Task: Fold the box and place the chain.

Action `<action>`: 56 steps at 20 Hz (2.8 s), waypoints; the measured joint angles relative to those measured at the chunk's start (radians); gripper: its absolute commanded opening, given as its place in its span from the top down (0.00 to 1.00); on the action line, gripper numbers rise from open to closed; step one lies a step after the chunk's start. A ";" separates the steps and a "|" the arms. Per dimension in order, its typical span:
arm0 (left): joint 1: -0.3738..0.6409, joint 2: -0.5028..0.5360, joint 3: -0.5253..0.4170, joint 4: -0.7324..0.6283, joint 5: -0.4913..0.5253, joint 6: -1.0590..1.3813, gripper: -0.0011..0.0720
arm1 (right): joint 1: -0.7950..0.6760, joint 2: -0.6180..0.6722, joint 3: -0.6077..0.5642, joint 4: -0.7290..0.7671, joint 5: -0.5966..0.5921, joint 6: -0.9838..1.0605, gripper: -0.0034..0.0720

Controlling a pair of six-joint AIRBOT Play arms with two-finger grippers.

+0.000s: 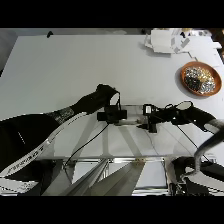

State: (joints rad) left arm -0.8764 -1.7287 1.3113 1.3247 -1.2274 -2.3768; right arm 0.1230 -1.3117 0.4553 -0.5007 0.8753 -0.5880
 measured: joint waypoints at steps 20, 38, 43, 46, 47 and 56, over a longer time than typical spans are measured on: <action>-0.011 -0.002 0.000 0.029 -0.001 -0.009 0.91 | 0.000 0.000 0.000 0.000 0.000 0.003 0.41; -0.010 0.042 0.008 0.034 -0.019 0.021 0.90 | 0.000 0.000 0.000 0.000 0.000 0.003 0.41; -0.021 0.029 0.010 0.039 -0.026 0.019 0.89 | 0.000 0.000 0.000 0.000 0.000 0.004 0.41; -0.027 0.030 0.008 0.031 -0.013 0.031 0.46 | 0.000 0.000 0.000 0.000 0.000 0.003 0.41; -0.027 0.034 0.008 0.032 -0.012 0.040 0.44 | 0.000 0.000 0.000 0.000 0.000 0.003 0.41; 0.008 0.223 0.006 0.047 -0.069 0.316 0.42 | 0.000 0.000 0.000 0.000 0.000 0.003 0.41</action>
State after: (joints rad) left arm -0.8680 -1.5055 1.3174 1.3720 -1.2964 -2.0605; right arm 0.1230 -1.3117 0.4549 -0.5003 0.8753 -0.5846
